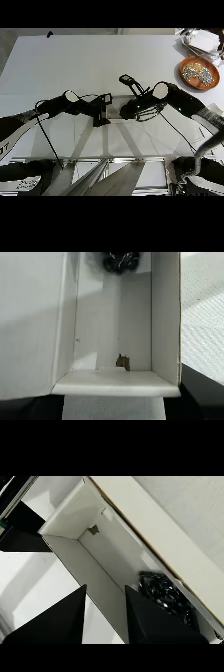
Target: Fold the box and place the chain.
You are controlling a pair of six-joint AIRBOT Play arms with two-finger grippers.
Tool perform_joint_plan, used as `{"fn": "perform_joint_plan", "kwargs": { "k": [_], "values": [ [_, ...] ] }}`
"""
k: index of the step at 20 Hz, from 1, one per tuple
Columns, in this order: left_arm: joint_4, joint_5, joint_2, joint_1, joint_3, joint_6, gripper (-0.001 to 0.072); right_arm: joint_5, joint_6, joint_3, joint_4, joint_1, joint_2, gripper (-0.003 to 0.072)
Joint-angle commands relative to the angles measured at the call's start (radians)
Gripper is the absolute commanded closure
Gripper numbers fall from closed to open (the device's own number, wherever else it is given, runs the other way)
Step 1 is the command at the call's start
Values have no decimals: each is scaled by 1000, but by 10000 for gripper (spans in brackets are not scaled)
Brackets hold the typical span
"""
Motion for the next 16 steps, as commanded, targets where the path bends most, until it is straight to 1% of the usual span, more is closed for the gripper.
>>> {"fn": "perform_joint_plan", "kwargs": {
  "k": [1,2,4,6,8,10,12,15,16],
  "values": [
    [0,0,0,0,0,0,277,15,-1,4,8,3,13,354],
    [0,0,0,0,0,0,277,41,-1,14,0,3,30,334],
    [0,0,0,0,0,0,277,82,-1,27,-22,-13,90,336],
    [0,0,0,0,0,0,277,144,0,28,-64,-64,166,341],
    [0,0,0,0,0,0,277,217,42,28,-153,-136,230,343],
    [0,0,0,0,0,0,277,241,116,28,-280,-212,269,344],
    [0,0,0,0,0,0,277,220,139,28,-359,-296,267,344],
    [0,0,0,0,0,0,277,194,164,27,-363,-421,209,346],
    [0,0,0,0,0,0,277,193,165,27,-363,-445,177,365]
  ]
}}
